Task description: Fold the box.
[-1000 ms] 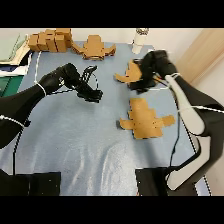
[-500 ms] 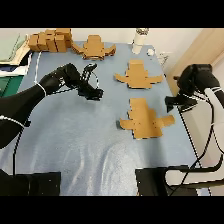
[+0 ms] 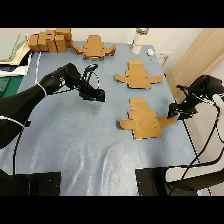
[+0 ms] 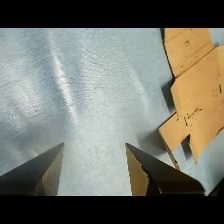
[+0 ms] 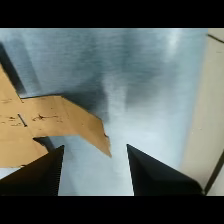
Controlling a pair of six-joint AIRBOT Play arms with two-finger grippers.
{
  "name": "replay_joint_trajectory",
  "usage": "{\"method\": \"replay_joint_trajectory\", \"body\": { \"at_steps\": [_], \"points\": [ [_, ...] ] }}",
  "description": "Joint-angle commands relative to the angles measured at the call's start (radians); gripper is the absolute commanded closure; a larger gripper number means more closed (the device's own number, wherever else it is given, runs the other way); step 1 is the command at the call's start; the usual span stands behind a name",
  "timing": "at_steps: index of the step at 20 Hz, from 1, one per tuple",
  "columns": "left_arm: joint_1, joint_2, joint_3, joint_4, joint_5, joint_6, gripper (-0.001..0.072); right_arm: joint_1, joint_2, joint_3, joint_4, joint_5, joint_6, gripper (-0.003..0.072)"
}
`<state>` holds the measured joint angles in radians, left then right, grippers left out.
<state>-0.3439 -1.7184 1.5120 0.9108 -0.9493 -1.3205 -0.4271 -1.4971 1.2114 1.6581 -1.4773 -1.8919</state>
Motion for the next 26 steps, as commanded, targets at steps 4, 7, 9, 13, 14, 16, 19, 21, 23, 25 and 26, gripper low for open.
{"method": "replay_joint_trajectory", "body": {
  "at_steps": [4, 7, 9, 13, 14, 16, 19, 21, 23, 25, 26],
  "points": [
    [0.003, 0.000, 0.000, -0.053, -0.046, 0.039, 0.0119, -0.013, -0.093, -0.026, 0.190, -0.010, -0.133, 0.0287],
    [0.008, 0.000, 0.000, -0.140, -0.093, 0.112, 0.0119, -0.006, -0.091, -0.026, 0.345, -0.041, -0.184, 0.0556],
    [0.019, 0.000, 0.001, -0.215, -0.120, 0.165, 0.0120, 0.020, -0.091, -0.026, 0.380, -0.055, -0.188, 0.0681],
    [0.082, 0.000, 0.001, -0.293, -0.190, 0.207, 0.0120, 0.126, -0.091, -0.026, 0.634, -0.046, -0.205, 0.0682],
    [0.105, 0.000, 0.001, -0.304, -0.222, 0.209, 0.0120, 0.167, -0.091, -0.026, 0.707, -0.046, -0.220, 0.0682],
    [0.159, 0.000, 0.001, -0.329, -0.304, 0.224, 0.0120, 0.269, -0.091, -0.027, 0.763, -0.033, -0.253, 0.0683],
    [0.229, 0.000, -0.001, -0.339, -0.401, 0.232, 0.0121, 0.421, -0.055, -0.117, 0.778, 0.099, -0.266, 0.0683],
    [0.272, 0.000, -0.001, -0.339, -0.445, 0.232, 0.0121, 0.487, -0.012, -0.205, 0.776, 0.214, -0.274, 0.0683],
    [0.311, 0.000, -0.002, -0.334, -0.463, 0.231, 0.0121, 0.515, 0.024, -0.277, 0.775, 0.306, -0.298, 0.0683],
    [0.345, 0.000, -0.017, -0.325, -0.472, 0.231, 0.0122, 0.523, 0.059, -0.330, 0.774, 0.355, -0.357, 0.0683],
    [0.362, 0.000, -0.032, -0.316, -0.471, 0.232, 0.0122, 0.523, 0.077, -0.350, 0.772, 0.368, -0.383, 0.0683]
  ]
}}
